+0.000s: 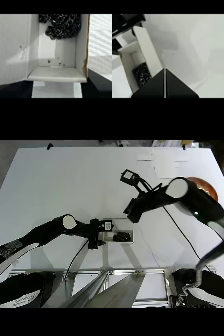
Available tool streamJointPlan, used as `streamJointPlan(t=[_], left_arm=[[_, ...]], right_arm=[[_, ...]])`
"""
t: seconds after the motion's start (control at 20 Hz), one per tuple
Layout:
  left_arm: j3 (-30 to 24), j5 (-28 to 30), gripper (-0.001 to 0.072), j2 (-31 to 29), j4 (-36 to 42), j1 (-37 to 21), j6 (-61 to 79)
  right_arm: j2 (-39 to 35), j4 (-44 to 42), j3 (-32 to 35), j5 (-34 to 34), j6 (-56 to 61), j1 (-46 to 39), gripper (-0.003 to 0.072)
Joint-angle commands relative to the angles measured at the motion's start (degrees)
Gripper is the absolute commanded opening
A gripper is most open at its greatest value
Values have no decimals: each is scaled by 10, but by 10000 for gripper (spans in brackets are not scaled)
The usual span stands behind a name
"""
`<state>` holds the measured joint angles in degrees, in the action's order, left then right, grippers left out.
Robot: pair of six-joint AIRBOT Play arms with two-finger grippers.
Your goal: Fold the box and place the chain.
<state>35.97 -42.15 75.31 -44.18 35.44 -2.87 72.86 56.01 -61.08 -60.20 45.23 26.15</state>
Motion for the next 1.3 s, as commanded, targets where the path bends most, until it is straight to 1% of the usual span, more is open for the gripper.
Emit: streamJointPlan(t=[0.0, 0.1, 0.3, 0.45, 0.5, 0.6, 0.65, 0.8, 0.85, 0.95, 1.05, 1.25], left_arm=[[0, -1, 313, 0, 0, 0, 0], [0, -1, 313, 0, 0, 0, 0], [0, -1, 313, 0, 0, 0, 0], [0, -1, 313, 0, 0, 0, 0], [0, -1, 313, 0, 0, 0, 0], [0, -1, 313, 0, 0, 0, 0], [0, -1, 313, 0, 0, 0, 0], [0, -1, 313, 0, 0, 0, 0], [0, -1, 313, 0, 0, 0, 0], [0, -1, 313, 0, 0, 0, 0], [0, -1, 313, 0, 0, 0, 0], [0, -1, 313, 0, 0, 0, 0]], right_arm=[[66, 7, -13, -33, -1, 14, 14], [69, 4, -13, -34, -27, 39, 13], [58, -39, -8, -38, -82, 61, 11], [37, -39, 8, -38, -134, 85, 18], [31, -39, 18, -37, -151, 92, 33], [27, -36, 37, -31, -157, 100, 247], [27, -36, 43, -31, -157, 100, 277], [25, -33, 46, -32, -159, 100, 285], [21, -33, 46, -33, -169, 100, 303], [9, -28, 46, -32, -201, 100, 303], [-5, -3, 46, -16, -205, 100, 303], [-8, 8, 50, -30, -205, 103, 301]])
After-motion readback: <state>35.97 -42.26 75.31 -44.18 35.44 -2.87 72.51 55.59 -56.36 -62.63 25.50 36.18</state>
